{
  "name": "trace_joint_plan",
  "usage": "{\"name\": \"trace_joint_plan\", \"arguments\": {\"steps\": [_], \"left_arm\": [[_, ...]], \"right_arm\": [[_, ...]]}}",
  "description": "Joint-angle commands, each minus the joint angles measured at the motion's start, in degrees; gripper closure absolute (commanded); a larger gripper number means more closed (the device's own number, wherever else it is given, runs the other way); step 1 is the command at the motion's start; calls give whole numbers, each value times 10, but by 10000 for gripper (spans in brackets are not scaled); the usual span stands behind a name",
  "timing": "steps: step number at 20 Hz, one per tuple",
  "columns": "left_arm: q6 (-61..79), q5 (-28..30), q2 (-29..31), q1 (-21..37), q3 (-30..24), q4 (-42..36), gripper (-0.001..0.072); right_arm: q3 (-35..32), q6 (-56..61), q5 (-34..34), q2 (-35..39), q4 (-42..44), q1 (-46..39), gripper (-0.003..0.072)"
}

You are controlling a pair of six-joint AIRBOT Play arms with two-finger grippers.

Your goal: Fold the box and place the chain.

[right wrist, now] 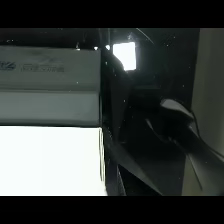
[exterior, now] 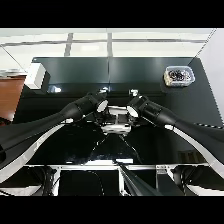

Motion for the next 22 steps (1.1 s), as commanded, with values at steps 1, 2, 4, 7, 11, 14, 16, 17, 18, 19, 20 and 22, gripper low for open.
{"name": "trace_joint_plan", "arguments": {"steps": [1, 2, 4, 7, 11, 14, 16, 17, 18, 19, 20, 22], "left_arm": [[0, 0, 0, 0, 0, 0, 683], [0, 0, 0, 0, 0, 0, 683], [0, 0, 0, 0, 0, 0, 683], [0, 0, 0, 0, 0, 0, 683], [0, 0, 0, 0, 0, 0, 683], [0, 0, 0, 0, 0, 0, 683], [0, 0, 0, 0, 0, 0, 683], [0, 0, 0, 0, 0, 0, 683], [0, 0, 0, 0, 0, 0, 683], [0, 0, 0, 0, 0, 0, 683], [0, 0, 0, 0, 0, 0, 683], [0, 1, 0, 0, 0, 0, 683]], "right_arm": [[1, 2, -1, 0, 8, 0, 472], [1, 2, -2, 0, 8, 0, 472], [1, 2, -1, -4, 10, 0, 472], [1, 1, -4, -11, 22, 0, 672], [1, 1, -4, -10, 21, 0, 672], [2, 1, -2, -2, 16, 0, 418], [2, -10, 7, 13, 7, 0, 419], [2, -22, 16, 24, 6, -1, 419], [3, -37, 28, 37, 8, -2, 420], [9, -49, 45, 51, 7, -3, 420], [15, -65, 61, 68, 7, -3, 420], [30, -92, 74, 106, 5, -4, 421]]}}
